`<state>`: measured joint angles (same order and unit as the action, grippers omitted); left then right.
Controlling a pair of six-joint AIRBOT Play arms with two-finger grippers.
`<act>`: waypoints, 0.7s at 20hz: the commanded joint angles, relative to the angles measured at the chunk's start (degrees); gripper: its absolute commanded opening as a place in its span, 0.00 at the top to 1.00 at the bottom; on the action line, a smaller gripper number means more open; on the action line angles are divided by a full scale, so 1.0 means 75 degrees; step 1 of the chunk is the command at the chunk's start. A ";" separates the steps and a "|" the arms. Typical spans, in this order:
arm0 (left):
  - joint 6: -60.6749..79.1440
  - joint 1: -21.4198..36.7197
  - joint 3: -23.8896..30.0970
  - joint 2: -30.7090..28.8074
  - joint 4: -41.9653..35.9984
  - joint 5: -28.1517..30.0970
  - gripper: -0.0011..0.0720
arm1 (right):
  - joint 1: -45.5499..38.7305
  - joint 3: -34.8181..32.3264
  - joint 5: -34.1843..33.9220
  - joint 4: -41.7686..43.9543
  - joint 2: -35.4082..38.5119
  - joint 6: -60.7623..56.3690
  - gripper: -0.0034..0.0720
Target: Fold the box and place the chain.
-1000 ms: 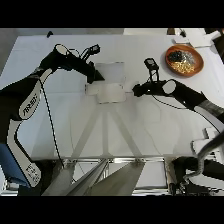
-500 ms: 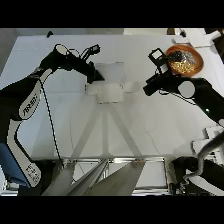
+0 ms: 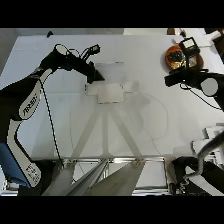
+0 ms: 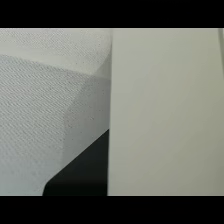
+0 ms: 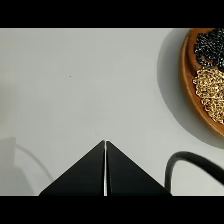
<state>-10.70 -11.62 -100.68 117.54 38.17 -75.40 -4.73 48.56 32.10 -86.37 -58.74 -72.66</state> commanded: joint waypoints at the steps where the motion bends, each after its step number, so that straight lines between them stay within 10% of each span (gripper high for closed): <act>1: -0.0251 -0.0003 -0.0003 -0.0003 0.0000 -0.0044 0.97 | -0.0315 0.0000 0.0000 -0.0026 0.0020 -0.0321 0.94; 14: -0.1204 0.0286 -0.0003 -0.1990 -0.0032 -0.1329 0.98 | -0.0315 0.0000 -0.0003 -0.0026 0.0020 -0.0315 0.94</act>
<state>-19.09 -10.61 -100.68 107.02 37.98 -82.81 -7.05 48.56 32.10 -86.59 -58.63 -75.00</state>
